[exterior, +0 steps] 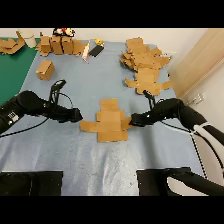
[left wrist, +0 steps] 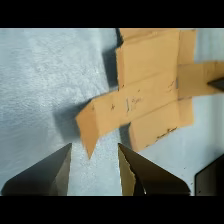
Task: Fold the box.
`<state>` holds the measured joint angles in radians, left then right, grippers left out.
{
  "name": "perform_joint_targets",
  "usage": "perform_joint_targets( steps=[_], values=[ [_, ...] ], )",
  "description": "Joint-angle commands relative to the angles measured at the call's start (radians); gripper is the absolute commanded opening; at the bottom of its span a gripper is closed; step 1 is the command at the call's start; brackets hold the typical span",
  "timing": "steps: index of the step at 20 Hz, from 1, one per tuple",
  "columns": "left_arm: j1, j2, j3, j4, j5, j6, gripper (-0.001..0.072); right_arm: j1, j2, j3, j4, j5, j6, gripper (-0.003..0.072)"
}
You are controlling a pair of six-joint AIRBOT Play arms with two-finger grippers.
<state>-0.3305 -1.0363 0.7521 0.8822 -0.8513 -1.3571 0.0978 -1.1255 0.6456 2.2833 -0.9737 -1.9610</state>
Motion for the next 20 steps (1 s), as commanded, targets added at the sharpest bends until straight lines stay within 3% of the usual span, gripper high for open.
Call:
perform_joint_targets(
  steps=[1, 5, 9, 12, 16, 20],
  values=[
    [0.144, -0.021, 0.001, -0.166, -0.092, 0.165, 0.0446, 0.118, 0.107, -0.115, 0.092, 0.125, -0.058, -0.0002],
    [0.244, -0.098, 0.001, -0.253, -0.151, 0.301, 0.0447, 0.205, 0.267, -0.223, 0.085, 0.159, -0.089, -0.0002],
    [0.243, -0.196, 0.001, -0.315, -0.155, 0.374, 0.0446, 0.233, 0.372, -0.274, 0.079, 0.18, -0.135, -0.0001],
    [0.243, -0.248, 0.001, -0.351, -0.163, 0.426, 0.0447, 0.234, 0.397, -0.296, 0.077, 0.18, -0.135, -0.0001],
    [0.239, -0.334, 0.001, -0.515, -0.206, 0.559, 0.0446, 0.234, 0.396, -0.296, 0.072, 0.18, -0.135, -0.0001],
    [0.183, -0.401, 0.002, -0.601, -0.201, 0.643, 0.0446, 0.235, 0.396, -0.296, 0.07, 0.179, -0.135, -0.0001]
  ],
)
